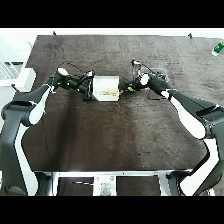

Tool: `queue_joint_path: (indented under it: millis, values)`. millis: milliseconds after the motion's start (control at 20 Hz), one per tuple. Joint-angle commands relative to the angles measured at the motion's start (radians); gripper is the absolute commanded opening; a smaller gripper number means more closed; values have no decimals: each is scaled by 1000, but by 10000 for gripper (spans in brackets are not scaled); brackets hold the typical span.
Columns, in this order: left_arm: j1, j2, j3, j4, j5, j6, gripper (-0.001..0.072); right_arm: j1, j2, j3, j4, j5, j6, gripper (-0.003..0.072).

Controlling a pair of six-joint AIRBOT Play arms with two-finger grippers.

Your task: Fold the box and place the chain.

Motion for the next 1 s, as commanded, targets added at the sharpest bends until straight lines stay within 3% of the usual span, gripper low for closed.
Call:
queue_joint_path:
  millis: [0, 250, 950]
  values:
    - [0, 0, 1, 0, 0, 0, 488, 2, -10, 17, -19, 50, -3, 9]
    - [0, 0, 1, 0, 0, 0, 489, 2, 89, 17, -69, 48, -4, 8]
    - [0, 0, 1, 0, 0, 0, 488, 90, 546, 17, -108, 43, -84, 7]
